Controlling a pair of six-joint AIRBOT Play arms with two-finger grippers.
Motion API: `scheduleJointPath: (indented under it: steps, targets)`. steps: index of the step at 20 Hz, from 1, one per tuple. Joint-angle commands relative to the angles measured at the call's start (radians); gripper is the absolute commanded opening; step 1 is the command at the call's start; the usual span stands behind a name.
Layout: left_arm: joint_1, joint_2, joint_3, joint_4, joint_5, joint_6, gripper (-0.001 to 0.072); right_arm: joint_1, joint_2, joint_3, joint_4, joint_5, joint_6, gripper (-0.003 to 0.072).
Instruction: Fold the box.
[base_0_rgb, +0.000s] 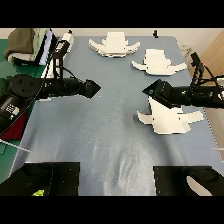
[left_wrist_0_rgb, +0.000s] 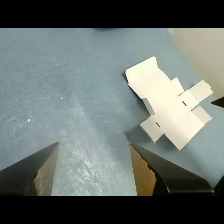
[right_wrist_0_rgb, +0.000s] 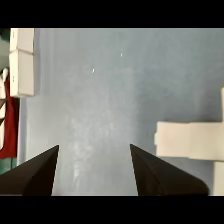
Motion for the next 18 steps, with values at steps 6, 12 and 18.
scheduleJointPath:
  steps: [6,12,18]
  targets:
    - [0.001,-0.001,0.0,0.0,0.026,0.0,0.0685,-0.043,-0.015,-0.014,-0.402,0.148,0.264,0.0543]
    - [0.001,-0.002,0.0,0.0,0.019,-0.016,0.0685,-0.354,-0.153,0.119,-0.66,0.418,0.113,0.0418]
    - [0.001,-0.002,0.0,0.0,0.005,-0.019,0.0685,-0.935,-0.494,0.277,-0.431,0.477,-0.391,0.0418]
